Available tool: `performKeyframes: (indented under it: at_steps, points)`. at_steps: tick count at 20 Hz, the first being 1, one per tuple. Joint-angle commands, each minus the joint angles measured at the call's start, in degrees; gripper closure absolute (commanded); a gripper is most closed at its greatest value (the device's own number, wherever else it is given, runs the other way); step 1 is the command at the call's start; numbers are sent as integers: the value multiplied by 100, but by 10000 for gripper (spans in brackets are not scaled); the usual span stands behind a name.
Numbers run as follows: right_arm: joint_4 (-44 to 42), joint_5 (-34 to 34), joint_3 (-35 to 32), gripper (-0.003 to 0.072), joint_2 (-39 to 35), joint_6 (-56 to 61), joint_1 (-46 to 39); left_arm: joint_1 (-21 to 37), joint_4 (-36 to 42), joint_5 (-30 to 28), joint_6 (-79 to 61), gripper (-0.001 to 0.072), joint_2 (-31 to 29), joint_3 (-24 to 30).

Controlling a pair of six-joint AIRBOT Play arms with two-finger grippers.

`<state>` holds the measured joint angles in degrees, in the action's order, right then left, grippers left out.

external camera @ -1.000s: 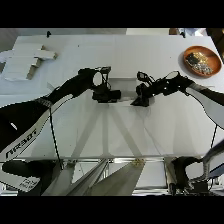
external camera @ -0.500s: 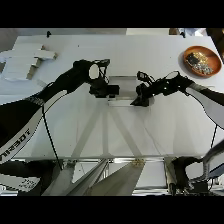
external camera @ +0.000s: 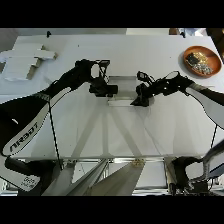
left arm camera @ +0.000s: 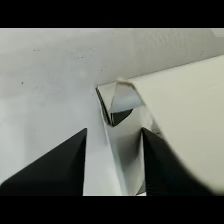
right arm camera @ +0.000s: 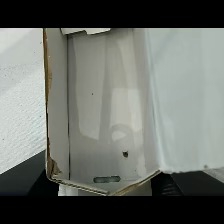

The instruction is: Fold the box and place the chain.

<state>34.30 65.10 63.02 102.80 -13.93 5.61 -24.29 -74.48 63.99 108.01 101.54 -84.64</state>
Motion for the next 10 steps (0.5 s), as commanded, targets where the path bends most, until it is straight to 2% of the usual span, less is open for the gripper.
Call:
performKeyframes:
  at_steps: [1, 2, 6, 10]
  points:
    - [0, 2, 2, 232, 4, -2, 4, 48, 195, -28, -2, 418, 127, -9]
    - [0, 2, 2, 232, 4, -2, 4, 48, 166, 20, -2, 455, 131, -9]
    - [0, 2, 2, 232, 4, 0, 4, 0, 149, 223, 94, 454, 155, -66]
    - [0, 2, 2, 232, 4, 0, 4, -214, -308, 254, 330, 454, 210, -177]
